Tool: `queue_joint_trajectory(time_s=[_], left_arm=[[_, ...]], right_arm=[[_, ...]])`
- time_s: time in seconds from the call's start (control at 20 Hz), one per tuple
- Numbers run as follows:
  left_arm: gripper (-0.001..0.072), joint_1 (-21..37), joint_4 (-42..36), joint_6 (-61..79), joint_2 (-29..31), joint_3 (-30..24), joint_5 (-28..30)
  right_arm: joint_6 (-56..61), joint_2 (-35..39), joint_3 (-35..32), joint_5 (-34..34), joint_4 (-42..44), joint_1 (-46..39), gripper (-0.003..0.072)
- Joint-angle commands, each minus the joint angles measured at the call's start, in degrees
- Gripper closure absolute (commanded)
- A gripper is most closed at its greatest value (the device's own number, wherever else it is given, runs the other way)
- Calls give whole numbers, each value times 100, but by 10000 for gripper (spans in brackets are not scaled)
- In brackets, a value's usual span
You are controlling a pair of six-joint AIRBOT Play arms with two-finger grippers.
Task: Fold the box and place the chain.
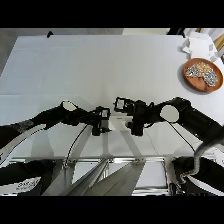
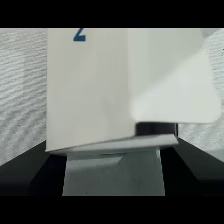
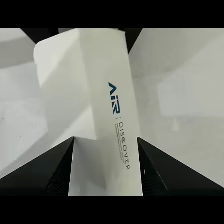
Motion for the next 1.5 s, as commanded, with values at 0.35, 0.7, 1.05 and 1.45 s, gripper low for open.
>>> queue_joint_trajectory(time_s=[0.35, 0.7, 1.05, 1.45], left_arm=[[459, 0, -4, -4, 4, 2, 22], [459, 0, -2, -4, 4, 2, 22], [459, 0, -4, -4, 4, 2, 22], [459, 0, -4, -4, 4, 2, 22]], right_arm=[[-74, -63, -7, -116, -122, 2, 377], [-240, -111, -7, -232, -122, 2, 507], [-234, -111, -144, -155, -83, 9, 512], [-170, -111, -378, -271, 61, 7, 515]])
